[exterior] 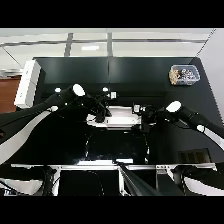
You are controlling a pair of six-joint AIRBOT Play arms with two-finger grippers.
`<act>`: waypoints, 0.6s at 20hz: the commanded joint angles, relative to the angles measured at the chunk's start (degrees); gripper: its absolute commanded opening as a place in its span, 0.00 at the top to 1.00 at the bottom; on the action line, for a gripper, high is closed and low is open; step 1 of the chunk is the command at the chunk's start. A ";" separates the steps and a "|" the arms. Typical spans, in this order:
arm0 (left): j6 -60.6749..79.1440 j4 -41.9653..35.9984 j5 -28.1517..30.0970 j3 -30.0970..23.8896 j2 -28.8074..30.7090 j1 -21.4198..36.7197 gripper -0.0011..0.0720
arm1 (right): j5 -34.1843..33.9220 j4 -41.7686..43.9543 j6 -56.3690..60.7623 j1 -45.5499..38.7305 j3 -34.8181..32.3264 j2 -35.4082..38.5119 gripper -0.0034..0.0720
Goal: Fold the box and place the chain.
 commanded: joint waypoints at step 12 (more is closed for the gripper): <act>-21.55 13.86 -16.09 6.73 4.72 2.86 0.11 | -0.15 -0.11 0.00 0.04 0.02 0.00 0.30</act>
